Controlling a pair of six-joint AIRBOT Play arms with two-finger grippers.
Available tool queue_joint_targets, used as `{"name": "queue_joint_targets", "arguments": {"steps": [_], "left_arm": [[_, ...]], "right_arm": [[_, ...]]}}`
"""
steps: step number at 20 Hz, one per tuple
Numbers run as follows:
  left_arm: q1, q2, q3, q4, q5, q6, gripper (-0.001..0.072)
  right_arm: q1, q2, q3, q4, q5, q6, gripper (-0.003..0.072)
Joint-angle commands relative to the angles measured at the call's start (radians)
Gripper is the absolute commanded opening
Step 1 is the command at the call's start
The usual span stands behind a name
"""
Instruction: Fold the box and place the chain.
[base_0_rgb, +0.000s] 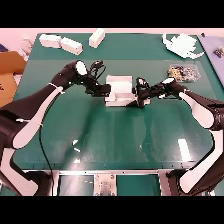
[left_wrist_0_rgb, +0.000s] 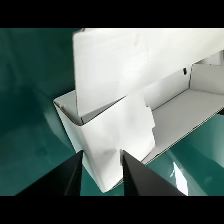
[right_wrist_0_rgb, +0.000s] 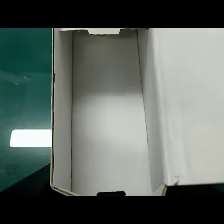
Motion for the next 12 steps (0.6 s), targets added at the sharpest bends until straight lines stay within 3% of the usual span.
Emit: {"name": "queue_joint_targets", "arguments": {"steps": [1, 12], "left_arm": [[-0.033, 0.0, 0.006, 0.06, 0.015, -0.049, 0.03], [-0.07, 0.0, 0.006, 0.148, 0.016, -0.214, 0.03]], "right_arm": [[0.0, 0.001, 0.0, 0.0, 0.001, -0.001, 0.0433], [0.0, 0.001, 0.0, 0.0, 0.001, -0.001, 0.0433]]}}
